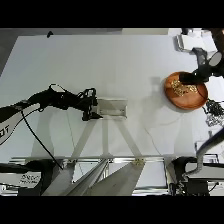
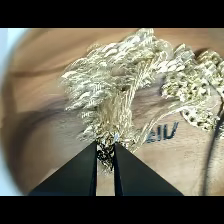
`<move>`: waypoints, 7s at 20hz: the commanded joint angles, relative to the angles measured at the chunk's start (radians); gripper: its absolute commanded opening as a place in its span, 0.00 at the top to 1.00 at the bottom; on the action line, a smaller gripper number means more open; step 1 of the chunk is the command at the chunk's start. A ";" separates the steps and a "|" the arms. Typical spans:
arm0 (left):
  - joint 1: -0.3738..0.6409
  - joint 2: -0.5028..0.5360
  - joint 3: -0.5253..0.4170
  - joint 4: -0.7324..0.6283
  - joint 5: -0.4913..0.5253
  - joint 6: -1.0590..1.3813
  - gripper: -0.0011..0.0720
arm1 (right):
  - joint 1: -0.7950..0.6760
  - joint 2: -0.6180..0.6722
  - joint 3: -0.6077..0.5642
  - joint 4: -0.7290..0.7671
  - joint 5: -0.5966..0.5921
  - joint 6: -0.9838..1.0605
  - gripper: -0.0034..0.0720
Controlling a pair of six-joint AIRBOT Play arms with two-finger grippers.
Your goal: Fold the box and place the chain.
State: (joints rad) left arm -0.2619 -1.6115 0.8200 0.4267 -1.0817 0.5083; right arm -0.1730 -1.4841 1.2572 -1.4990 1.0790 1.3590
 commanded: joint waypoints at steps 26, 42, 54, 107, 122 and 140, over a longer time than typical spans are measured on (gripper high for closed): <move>-0.001 0.000 0.001 0.000 0.000 0.000 0.47 | 0.855 0.281 0.000 0.225 0.048 0.027 0.95; -0.001 0.000 0.001 0.000 0.000 0.000 0.47 | 0.836 0.144 0.000 0.259 -0.090 -0.047 0.95; -0.001 0.000 0.001 0.000 0.000 0.000 0.47 | 0.709 0.324 -0.015 0.021 0.318 -0.042 0.95; -0.002 0.000 0.001 0.000 0.000 0.000 0.47 | 0.406 -0.003 -0.266 0.402 -0.105 -1.316 0.20; -0.002 0.000 0.001 0.000 0.000 0.000 0.47 | 0.500 -0.071 -0.282 0.402 -0.117 -1.118 0.95; -0.002 0.000 0.001 0.000 -0.002 0.000 0.47 | 0.520 0.342 -0.280 1.086 0.051 -0.891 0.95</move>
State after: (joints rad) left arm -0.2630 -1.6115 0.8200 0.4267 -1.0821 0.5083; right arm 0.3336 -1.1599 0.9760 -0.6079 1.1439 0.4652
